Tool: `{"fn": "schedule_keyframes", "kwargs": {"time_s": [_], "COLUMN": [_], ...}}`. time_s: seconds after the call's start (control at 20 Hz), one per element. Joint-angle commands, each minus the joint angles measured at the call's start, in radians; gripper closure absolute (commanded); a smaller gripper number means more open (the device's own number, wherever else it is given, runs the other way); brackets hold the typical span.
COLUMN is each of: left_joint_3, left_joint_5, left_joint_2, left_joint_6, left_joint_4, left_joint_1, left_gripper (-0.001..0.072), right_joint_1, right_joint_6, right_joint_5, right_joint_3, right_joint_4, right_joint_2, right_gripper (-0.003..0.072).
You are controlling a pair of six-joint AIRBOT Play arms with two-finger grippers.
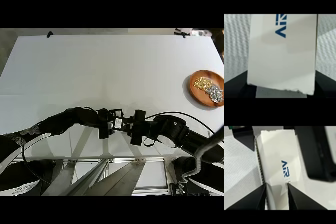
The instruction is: Fold the box and place the chain.
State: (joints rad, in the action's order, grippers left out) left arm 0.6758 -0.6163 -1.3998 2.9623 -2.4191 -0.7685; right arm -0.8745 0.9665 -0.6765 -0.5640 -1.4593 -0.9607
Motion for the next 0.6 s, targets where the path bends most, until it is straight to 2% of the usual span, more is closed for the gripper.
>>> {"fn": "schedule_keyframes", "kwargs": {"time_s": [0.0, 0.3, 0.45, 0.55], "left_joint_3": [0.0, 0.0, 0.0, 0.0], "left_joint_5": [0.0, 0.0, 0.0, 0.0], "left_joint_2": [0.0, 0.0, 0.0, 0.0], "left_joint_6": [-0.003, -0.004, -0.003, -0.003], "left_joint_4": [-0.003, -0.003, -0.003, -0.003], "left_joint_1": [0.0, 0.0, 0.0, 0.0], "left_gripper": [0.0572, 0.0572, 0.0572, 0.0572], "right_joint_1": [-0.003, -0.003, -0.003, -0.002], "right_joint_6": [0.01, 0.01, 0.021, 0.03], "right_joint_5": [-0.011, -0.01, 0.023, 0.055], "right_joint_3": [0.003, 0.003, 0.003, 0.003], "right_joint_4": [0.003, 0.001, 0.0, 0.001], "right_joint_2": [0.0, 0.002, 0.022, 0.04], "right_gripper": [0.0426, 0.0422, 0.0343, 0.034]}}
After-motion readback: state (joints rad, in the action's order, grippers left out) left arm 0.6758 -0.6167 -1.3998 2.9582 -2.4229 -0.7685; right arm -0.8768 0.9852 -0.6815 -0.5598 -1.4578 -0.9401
